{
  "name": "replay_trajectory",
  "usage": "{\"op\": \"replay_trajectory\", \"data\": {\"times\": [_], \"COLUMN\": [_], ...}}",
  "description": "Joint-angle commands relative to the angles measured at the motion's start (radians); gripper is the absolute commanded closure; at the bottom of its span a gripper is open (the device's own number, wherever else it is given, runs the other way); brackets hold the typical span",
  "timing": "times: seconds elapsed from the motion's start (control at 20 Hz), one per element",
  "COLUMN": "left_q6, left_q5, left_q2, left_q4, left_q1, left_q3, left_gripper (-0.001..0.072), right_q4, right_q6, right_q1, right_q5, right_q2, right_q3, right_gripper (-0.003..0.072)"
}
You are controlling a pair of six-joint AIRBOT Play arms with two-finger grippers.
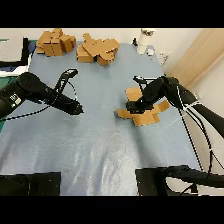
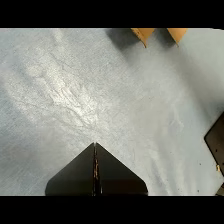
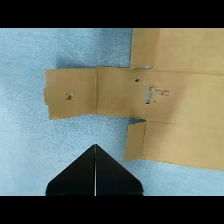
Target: Fold the box.
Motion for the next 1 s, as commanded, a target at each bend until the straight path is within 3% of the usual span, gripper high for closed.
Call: {"op": "replay_trajectory", "data": {"times": [0.0, 0.45, 0.55, 0.65, 0.95], "left_q6": [0.0, 0.0, 0.185, 0.208, 0.211], "left_q5": [0.0, 0.0, 0.087, 0.17, 0.199], "left_q2": [-0.001, -0.001, -0.001, 0.0, 0.0], "left_q4": [0.0, 0.0, 0.003, -0.007, -0.007], "left_q1": [0.0, 0.0, 0.001, 0.0, 0.001], "left_q3": [0.0, 0.0, 0.001, 0.001, 0.0], "left_gripper": [0.0699, 0.0699, 0.0698, 0.0699, 0.0699], "right_q4": [0.001, -0.001, 0.0, 0.001, 0.011], "right_q6": [0.002, 0.0, 0.0, 0.0, 0.0], "right_q1": [0.002, 0.002, 0.002, 0.002, 0.002], "right_q5": [-0.003, 0.031, 0.037, 0.044, 0.047], "right_q2": [0.0, 0.0, 0.0, 0.0, 0.0], "right_q3": [0.0, 0.0, 0.0, 0.0, 0.0], "right_gripper": [0.0684, 0.0684, 0.0684, 0.0684, 0.0684]}}
